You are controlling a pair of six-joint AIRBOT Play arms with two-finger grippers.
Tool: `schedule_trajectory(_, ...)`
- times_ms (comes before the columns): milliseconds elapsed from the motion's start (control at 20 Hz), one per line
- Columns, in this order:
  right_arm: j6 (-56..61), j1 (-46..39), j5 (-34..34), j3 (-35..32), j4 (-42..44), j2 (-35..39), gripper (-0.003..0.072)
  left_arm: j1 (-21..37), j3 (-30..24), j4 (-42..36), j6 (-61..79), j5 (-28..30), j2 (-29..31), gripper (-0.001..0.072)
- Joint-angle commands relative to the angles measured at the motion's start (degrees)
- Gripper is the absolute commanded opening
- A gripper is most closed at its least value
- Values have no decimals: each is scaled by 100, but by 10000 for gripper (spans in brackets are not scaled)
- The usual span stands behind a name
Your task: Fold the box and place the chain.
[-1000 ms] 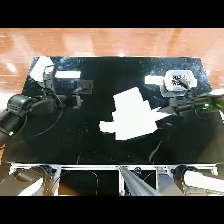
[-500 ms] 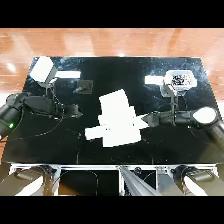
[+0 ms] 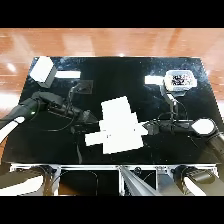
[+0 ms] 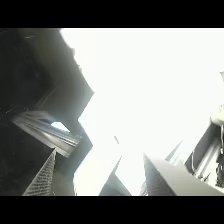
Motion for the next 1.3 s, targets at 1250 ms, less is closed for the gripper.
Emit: schedule_trajectory(1250, 317, 7, 280, -20, 232, 17, 29, -610, 1322, -894, 2068, 1755, -2253, 439)
